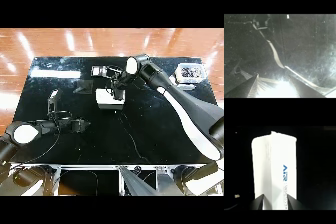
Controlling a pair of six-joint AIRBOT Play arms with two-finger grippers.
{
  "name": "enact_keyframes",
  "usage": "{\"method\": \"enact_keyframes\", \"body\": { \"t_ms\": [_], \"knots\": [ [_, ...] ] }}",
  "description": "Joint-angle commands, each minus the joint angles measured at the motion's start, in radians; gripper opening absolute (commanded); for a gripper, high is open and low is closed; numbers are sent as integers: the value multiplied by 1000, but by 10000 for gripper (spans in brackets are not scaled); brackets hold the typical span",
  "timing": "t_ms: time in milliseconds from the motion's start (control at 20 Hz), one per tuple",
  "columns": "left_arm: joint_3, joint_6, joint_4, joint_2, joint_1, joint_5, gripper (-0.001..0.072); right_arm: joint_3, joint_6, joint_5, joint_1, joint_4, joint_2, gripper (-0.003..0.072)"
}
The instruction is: Fold the box and place the chain.
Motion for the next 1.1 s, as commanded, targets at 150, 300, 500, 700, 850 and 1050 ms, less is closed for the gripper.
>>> {"method": "enact_keyframes", "body": {
  "t_ms": [150, 300, 500, 700, 850, 1050],
  "knots": [
    [1, 0, 0, 0, 0, 0, 490, 0, 1, -64, 1, -17, 0, 338],
    [1, 0, 0, 0, 0, 0, 490, 0, 5, -72, 1, -42, 0, 337],
    [1, 0, 0, 0, 0, 0, 489, 0, 6, -72, 1, -47, 0, 327],
    [1, 0, 0, 0, 0, 0, 490, 0, 5, -68, 1, -64, 0, 97],
    [1, 0, 0, 0, 0, 2, 489, 0, 5, -68, 1, -64, 0, 99],
    [1, 0, 1, 0, 0, 2, 489, 1, 24, -106, 1, -49, 11, 709]
  ]
}}
